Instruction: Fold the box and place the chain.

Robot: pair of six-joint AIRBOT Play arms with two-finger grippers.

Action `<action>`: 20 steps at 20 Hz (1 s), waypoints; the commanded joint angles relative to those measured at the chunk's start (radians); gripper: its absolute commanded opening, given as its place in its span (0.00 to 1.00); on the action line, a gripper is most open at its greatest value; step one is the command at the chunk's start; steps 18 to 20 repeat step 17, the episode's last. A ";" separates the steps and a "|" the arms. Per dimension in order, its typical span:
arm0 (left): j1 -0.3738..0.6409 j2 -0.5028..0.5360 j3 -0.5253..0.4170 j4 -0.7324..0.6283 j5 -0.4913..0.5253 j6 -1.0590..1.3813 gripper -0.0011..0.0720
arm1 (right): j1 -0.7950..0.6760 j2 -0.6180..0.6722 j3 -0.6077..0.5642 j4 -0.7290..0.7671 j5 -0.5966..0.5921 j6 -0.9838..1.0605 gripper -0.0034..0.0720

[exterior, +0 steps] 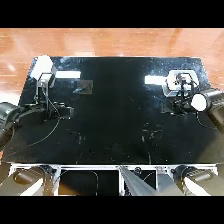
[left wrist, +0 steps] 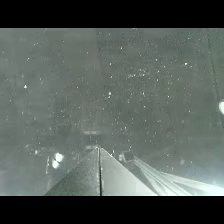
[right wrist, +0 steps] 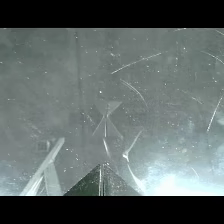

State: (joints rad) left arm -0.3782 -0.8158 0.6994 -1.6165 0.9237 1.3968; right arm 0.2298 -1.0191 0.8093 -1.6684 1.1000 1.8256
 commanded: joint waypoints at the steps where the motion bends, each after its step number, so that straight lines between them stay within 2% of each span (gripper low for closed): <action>1: -0.008 -0.035 0.022 0.027 -0.016 -0.014 0.04 | 0.000 0.000 -0.004 -0.008 0.002 0.003 0.09; 20: -0.008 -0.037 0.021 0.027 -0.018 -0.014 0.04 | 0.000 0.000 -0.004 -0.008 0.002 0.003 0.09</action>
